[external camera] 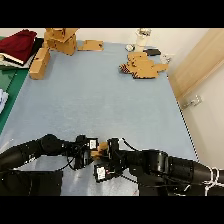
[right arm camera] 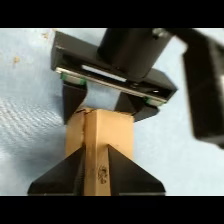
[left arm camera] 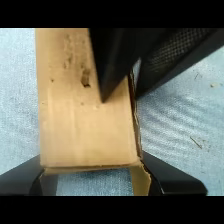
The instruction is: Fold the box.
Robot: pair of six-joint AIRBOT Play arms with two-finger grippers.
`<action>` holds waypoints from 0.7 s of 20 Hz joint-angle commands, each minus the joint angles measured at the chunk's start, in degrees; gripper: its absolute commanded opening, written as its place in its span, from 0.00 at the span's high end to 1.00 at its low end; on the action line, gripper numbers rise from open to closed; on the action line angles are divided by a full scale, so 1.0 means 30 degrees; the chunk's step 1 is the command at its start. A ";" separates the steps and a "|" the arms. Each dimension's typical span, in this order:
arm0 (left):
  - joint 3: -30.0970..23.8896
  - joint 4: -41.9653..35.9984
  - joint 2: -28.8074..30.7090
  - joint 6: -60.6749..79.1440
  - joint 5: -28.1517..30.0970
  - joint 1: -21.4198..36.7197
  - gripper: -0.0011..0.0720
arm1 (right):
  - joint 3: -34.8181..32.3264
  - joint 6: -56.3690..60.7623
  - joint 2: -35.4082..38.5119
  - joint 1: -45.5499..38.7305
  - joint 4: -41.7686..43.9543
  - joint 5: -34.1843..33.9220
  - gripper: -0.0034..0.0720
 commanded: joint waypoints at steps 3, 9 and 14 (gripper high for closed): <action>0.0015 0.0000 -0.0007 0.0000 0.0007 0.0015 0.16 | 0.0022 0.0000 -0.0066 0.0066 0.0561 -0.0452 0.65; 0.0015 0.0000 -0.0007 -0.0007 0.0007 0.0015 0.16 | 0.1064 0.0896 0.1501 -0.0015 0.0554 -0.1384 0.62; 0.0015 0.0000 -0.0007 -0.0007 0.0000 0.0015 0.16 | 0.1355 1.4542 0.3330 -0.0007 0.4124 -0.6666 0.94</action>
